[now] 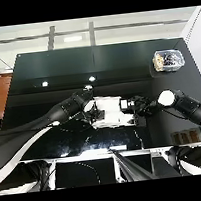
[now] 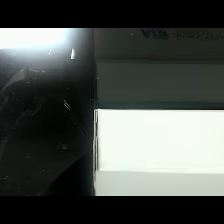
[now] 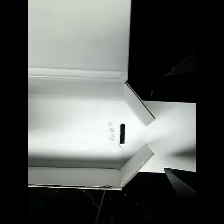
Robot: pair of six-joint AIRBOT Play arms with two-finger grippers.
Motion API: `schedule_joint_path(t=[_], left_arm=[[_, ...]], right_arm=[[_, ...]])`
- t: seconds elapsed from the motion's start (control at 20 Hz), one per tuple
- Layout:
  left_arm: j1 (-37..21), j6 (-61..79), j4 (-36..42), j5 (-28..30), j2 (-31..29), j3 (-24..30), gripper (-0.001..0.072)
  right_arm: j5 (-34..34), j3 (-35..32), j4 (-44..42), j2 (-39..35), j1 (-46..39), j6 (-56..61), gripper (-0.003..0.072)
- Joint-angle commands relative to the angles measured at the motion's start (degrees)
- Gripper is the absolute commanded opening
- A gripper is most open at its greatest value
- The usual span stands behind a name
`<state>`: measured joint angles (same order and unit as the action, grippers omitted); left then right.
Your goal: Fold the box and place the chain.
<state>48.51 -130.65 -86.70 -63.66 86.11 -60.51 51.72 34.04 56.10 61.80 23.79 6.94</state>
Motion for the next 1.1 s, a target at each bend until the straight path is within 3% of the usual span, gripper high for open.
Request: schedule_joint_path(t=[0.0, 0.05, 0.1, 0.15, 0.3, 0.4, 0.5, 0.6, 1.05], left_arm=[[0.00, -0.07, 0.09, 0.35, -0.02, -0.04, 0.0028], [0.00, -0.07, 0.17, 0.35, -0.02, -0.04, 0.0028], [0.00, -0.07, 0.17, 0.33, -0.02, -0.04, 0.0029], [0.00, -0.07, 0.17, 0.33, -0.02, -0.04, 0.0029], [0.00, -0.07, 0.17, 0.35, -0.02, -0.04, 0.0029], [0.00, -0.07, 0.17, 0.35, -0.02, -0.04, 0.0029], [0.00, -0.07, 0.20, 0.35, -0.02, -0.04, 0.0029], [0.00, -0.07, 0.22, 0.35, -0.02, -0.04, 0.0029], [0.00, -0.07, 0.39, 0.37, -0.02, -0.04, 0.0029]], right_arm=[[-1.44, -0.02, -3.98, 1.22, -0.04, -4.20, 0.0720], [-1.36, -0.02, -5.62, 1.70, -0.02, -4.61, 0.0720], [-1.33, -0.02, -6.69, 2.19, 0.31, -4.68, 0.0595], [-1.20, -0.02, -6.60, 2.62, 0.90, -4.68, 0.0546], [-0.74, -0.02, -6.56, 3.32, 3.13, -3.85, 0.0542], [-1.03, -0.02, -6.56, 3.74, 4.02, -1.25, 0.0309], [-1.38, -0.02, -6.58, 3.89, 4.13, -0.94, 0.0311], [-1.88, -0.02, -6.62, 3.91, 4.13, 0.42, 0.0243], [-6.56, -0.02, -14.10, 5.07, 6.73, 1.44, 0.0243]])
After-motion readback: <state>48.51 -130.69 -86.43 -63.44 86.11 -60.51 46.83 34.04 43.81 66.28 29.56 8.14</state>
